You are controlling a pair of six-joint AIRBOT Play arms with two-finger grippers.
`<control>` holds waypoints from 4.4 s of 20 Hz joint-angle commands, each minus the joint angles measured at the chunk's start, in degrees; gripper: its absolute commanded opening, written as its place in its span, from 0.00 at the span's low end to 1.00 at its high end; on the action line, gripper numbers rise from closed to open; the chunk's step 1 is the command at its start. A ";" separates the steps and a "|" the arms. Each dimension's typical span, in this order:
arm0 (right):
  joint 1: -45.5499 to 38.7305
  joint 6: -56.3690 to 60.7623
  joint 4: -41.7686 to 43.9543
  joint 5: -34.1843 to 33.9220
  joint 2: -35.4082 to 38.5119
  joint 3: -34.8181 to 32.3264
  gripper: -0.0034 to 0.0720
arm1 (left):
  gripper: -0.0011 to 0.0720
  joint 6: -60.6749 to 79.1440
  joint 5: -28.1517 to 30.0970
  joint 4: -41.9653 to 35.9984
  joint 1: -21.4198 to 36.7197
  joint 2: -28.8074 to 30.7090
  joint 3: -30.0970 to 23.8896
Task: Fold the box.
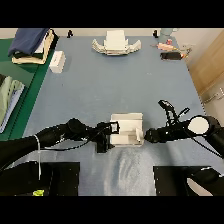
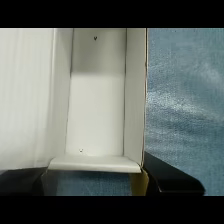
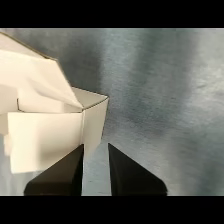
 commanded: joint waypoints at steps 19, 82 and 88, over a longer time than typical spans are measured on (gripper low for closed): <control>9.38 3.89 -4.17 -4.33 -7.96 4.35 0.58 | 0.65 0.00 0.04 0.02 0.00 -0.04 0.02; -1.40 15.61 -33.73 19.89 -17.75 25.55 0.05 | 0.65 0.00 0.04 0.02 0.00 -0.04 0.02; -20.39 -9.60 7.48 15.67 -32.26 27.78 0.05 | 0.65 0.00 0.04 0.02 0.00 -0.04 0.04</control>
